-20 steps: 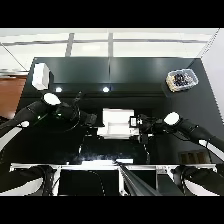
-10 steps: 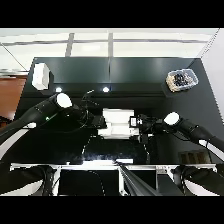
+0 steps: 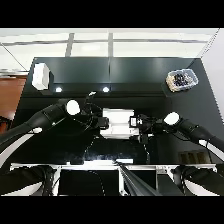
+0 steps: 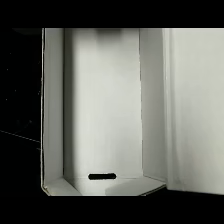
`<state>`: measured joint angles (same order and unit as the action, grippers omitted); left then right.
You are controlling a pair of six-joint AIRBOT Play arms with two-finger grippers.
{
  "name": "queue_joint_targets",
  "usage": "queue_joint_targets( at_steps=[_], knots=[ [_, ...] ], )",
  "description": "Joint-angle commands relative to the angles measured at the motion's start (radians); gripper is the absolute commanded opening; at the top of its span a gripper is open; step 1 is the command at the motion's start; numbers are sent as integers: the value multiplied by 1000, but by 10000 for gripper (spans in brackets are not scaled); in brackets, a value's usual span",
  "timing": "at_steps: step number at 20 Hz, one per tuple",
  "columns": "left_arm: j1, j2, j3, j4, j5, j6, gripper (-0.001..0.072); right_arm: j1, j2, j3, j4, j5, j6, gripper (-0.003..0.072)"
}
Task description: Fold the box and place the chain.
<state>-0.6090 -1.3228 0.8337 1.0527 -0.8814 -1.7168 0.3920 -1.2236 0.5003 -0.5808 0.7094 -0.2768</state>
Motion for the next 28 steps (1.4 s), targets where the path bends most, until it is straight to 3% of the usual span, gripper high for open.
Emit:
queue_joint_targets(
  at_steps=[1, 5, 8, 24, 25, 27, 28],
  knots=[
    [-45, -3, 27, 145, -6, -152, 504, 1, -1, -1, 0, 1, 0, 181],
    [-145, -61, 146, 375, -108, -348, 505, 1, -1, -1, 0, 1, 0, 181],
    [-201, -138, 239, 459, -229, -449, 505, 1, -1, -1, 0, 1, 0, 181],
    [-212, -187, 256, 404, -235, -569, 497, 1, -1, -1, 0, 1, 0, 181],
    [-212, -187, 256, 404, -238, -569, 442, 1, -1, -1, 0, 1, 0, 180],
    [-212, -187, 256, 404, -231, -569, 214, 1, -1, -1, 0, 1, 0, 180],
    [-212, -187, 256, 403, -230, -569, 158, 1, -1, -1, 0, 1, 0, 180]
  ],
)
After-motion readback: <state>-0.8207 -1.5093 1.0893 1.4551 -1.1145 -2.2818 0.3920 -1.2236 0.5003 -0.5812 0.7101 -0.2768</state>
